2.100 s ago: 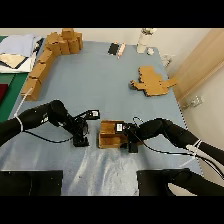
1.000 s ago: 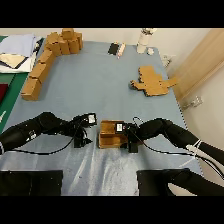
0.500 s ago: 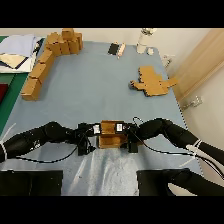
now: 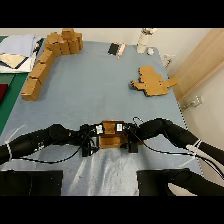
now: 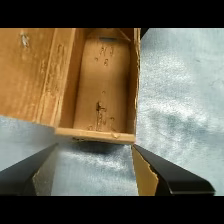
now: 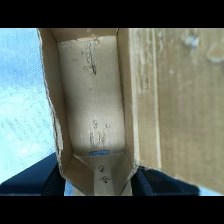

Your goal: Fold the box.

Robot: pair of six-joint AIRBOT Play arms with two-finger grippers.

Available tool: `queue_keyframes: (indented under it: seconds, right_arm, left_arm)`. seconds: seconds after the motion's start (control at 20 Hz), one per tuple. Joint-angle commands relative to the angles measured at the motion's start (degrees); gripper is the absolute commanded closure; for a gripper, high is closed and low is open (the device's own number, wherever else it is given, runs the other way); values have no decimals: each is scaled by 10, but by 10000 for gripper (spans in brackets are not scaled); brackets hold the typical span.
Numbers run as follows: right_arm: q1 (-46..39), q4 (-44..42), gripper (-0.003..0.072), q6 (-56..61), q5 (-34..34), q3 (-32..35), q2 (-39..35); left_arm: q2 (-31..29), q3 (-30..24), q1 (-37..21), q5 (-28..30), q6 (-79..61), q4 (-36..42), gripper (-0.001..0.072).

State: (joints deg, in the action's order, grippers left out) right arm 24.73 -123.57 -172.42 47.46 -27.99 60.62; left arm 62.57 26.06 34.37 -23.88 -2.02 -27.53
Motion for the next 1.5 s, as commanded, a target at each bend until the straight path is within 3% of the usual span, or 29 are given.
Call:
queue_keyframes:
  seconds: [0.0,0.75,1.45]
  right_arm:
    - [0,0,211,0,0,0,0]
    - [0,0,210,0,0,0,0]
    - [0,0,210,0,0,0,0]
  left_arm:
    - [10,1,7,-8,-1,16,9]
    - [72,36,14,-22,-35,19,9]
    - [74,52,14,-22,-88,23,11]
